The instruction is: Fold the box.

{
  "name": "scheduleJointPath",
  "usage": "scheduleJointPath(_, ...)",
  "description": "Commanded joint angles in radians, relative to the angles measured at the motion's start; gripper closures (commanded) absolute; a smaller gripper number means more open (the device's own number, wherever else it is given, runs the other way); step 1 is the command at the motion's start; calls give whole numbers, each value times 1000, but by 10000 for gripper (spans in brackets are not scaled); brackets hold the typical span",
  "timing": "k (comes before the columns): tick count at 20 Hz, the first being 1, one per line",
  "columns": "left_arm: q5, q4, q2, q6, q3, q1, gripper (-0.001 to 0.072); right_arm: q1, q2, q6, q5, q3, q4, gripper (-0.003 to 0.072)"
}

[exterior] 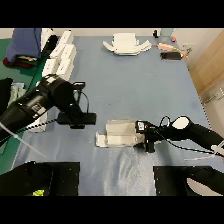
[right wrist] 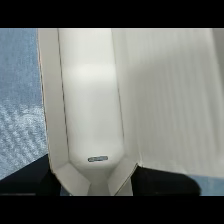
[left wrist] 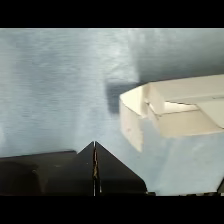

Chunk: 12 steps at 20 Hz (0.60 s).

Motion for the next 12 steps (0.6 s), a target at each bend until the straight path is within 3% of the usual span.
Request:
scheduleJointPath(1, 42, -125, 93, 146, -124, 161, 695, 0, 1, 0, 0, 1, 0, 175)
scheduleJointPath(4, 204, -288, 134, 268, -329, 234, 696, 0, 1, 0, 0, 1, 0, 176)
scheduleJointPath(8, 464, -573, 116, 524, -558, 257, 696, 0, 1, 0, 0, 1, 0, 176)
scheduleJointPath(12, 565, -768, 57, 744, -631, 257, 696, 0, 1, 0, 0, 1, 0, 175)
